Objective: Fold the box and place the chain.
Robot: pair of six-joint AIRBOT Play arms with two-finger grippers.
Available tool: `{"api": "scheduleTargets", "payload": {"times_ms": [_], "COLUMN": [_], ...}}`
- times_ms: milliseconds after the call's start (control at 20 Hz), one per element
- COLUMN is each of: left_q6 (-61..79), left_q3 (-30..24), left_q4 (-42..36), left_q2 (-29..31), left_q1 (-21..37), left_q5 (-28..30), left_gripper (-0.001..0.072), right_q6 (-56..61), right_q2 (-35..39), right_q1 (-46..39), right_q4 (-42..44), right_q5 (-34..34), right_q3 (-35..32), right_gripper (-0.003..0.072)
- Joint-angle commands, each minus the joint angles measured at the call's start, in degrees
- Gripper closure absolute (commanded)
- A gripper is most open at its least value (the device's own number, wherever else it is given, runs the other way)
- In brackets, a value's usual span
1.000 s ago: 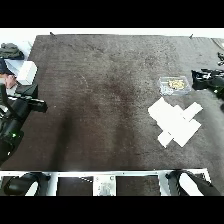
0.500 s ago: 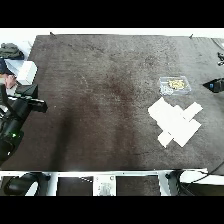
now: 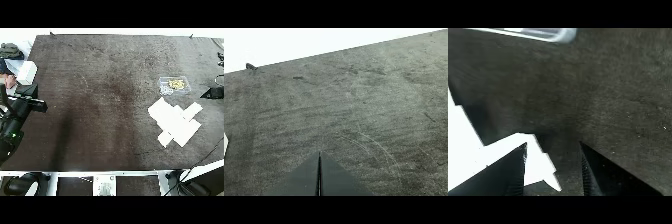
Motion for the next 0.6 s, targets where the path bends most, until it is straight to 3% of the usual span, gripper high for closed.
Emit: {"api": "scheduleTargets", "payload": {"times_ms": [0, 150, 550], "left_q6": [0.00, 0.00, 0.00], "left_q3": [-0.02, -0.02, -0.02], "left_q4": [0.00, 0.00, 0.00], "left_q2": [0.04, 0.04, 0.04], "left_q1": [0.00, 0.00, 0.00], "left_q5": [0.00, 0.00, 0.02], "left_gripper": [0.0698, 0.0698, 0.0699], "right_q6": [0.42, 1.01, -4.37], "right_q2": [-4.55, -6.36, -7.13], "right_q1": [0.17, 0.17, 2.01], "right_q4": [-1.79, -2.27, -1.88], "right_q5": [4.59, 9.92, 11.56], "right_q3": [3.10, 3.02, 3.02], "right_gripper": [0.0308, 0.0301, 0.0302]}}
